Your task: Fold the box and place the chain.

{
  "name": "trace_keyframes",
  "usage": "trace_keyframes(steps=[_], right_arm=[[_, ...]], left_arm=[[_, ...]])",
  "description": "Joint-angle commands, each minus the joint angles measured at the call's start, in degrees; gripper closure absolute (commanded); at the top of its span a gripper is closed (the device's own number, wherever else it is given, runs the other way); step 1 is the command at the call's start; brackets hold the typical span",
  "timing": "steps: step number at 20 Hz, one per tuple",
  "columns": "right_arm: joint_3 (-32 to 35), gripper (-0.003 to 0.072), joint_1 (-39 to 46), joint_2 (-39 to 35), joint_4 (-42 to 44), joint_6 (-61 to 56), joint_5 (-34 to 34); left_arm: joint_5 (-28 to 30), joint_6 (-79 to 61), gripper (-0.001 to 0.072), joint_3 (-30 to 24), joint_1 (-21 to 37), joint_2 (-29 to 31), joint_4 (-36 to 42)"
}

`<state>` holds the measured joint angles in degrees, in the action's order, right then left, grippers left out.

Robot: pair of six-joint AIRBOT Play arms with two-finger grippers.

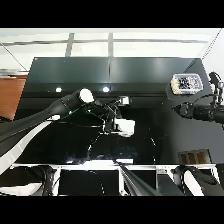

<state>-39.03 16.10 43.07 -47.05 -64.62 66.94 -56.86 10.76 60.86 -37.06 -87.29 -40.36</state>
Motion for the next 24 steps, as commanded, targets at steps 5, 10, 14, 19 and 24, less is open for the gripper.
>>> trace_keyframes(steps=[5, 10, 14, 19, 24], right_arm=[[0.02, 0.0678, 0.02, -0.04, 0.00, -0.07, -0.35], [0.02, 0.0677, 0.02, -0.04, 0.02, -0.07, -0.35], [0.02, 0.0677, 0.02, -0.04, 0.02, -0.07, -0.35], [0.00, 0.0677, 0.02, -0.04, 0.00, -0.07, -0.35], [0.00, 0.0677, 0.02, -0.04, 0.07, -0.13, -0.57]], left_arm=[[1.57, -0.04, -0.0005, 0.00, -2.56, -0.04, -4.59], [7.26, 2.86, -0.0006, -0.04, -6.32, -0.28, -12.63], [9.81, 9.22, -0.0003, -0.04, -7.72, -1.27, -17.97], [9.73, 14.01, 0.0494, 0.09, -6.14, 0.96, -18.58], [11.82, 28.35, 0.0494, 0.17, 9.51, 7.82, -25.73]])
